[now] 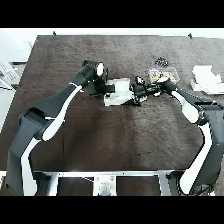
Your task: Fold the box and place the chain.
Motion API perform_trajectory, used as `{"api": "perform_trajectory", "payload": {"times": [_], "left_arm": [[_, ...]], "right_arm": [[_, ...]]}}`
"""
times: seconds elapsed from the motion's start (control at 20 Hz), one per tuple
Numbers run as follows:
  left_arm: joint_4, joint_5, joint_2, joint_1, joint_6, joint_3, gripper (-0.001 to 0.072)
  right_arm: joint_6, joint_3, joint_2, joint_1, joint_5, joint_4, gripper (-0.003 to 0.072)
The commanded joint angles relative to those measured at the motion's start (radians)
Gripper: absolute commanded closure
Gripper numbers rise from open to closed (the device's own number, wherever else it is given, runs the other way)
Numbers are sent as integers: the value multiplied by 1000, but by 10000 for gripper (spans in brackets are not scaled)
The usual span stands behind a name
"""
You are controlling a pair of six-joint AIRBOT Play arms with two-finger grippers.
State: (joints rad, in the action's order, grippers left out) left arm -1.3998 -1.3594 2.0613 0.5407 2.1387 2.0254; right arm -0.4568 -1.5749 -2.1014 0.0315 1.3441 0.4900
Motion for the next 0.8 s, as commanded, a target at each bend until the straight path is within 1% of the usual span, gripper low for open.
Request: {"api": "perform_trajectory", "payload": {"times": [0.0,0.2,0.75], "left_arm": [[-23,-14,8,1,8,3,406],[-27,-34,34,5,8,28,406],[-42,-36,42,11,8,28,407]], "right_arm": [[0,0,0,0,0,0,61],[0,0,0,0,0,0,61],[0,0,0,0,0,0,61]]}}
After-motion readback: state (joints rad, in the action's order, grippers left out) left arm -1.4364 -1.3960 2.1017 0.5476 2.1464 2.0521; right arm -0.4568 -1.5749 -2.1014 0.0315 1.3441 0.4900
